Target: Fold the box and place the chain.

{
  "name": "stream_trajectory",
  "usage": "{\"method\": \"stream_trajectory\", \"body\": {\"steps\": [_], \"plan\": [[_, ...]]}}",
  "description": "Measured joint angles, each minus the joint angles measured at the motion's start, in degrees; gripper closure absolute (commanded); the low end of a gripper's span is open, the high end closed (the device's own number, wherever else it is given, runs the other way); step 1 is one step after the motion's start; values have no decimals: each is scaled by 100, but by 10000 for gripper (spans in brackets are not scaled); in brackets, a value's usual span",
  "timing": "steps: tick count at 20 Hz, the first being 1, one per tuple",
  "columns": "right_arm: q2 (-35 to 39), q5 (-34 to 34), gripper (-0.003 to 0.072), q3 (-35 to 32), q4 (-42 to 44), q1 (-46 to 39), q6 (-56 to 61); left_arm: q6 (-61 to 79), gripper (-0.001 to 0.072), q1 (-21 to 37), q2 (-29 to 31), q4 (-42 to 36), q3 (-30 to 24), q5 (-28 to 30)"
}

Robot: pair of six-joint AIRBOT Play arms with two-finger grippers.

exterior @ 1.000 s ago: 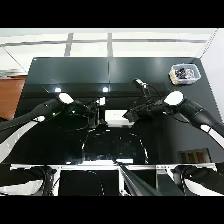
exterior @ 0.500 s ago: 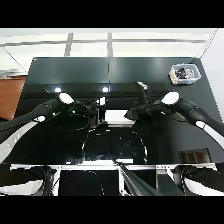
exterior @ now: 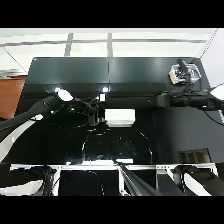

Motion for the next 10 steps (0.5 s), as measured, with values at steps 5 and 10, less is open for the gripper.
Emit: {"method": "stream_trajectory", "body": {"steps": [5, 10], "plan": [[201, 310, 668, -7, -236, -352, 116, -837, 2, -109, 280, 413, 662, -479], [238, 7, 668, -22, -280, -422, 144, -1707, 3, -796, -57, 376, 1298, 17]]}}
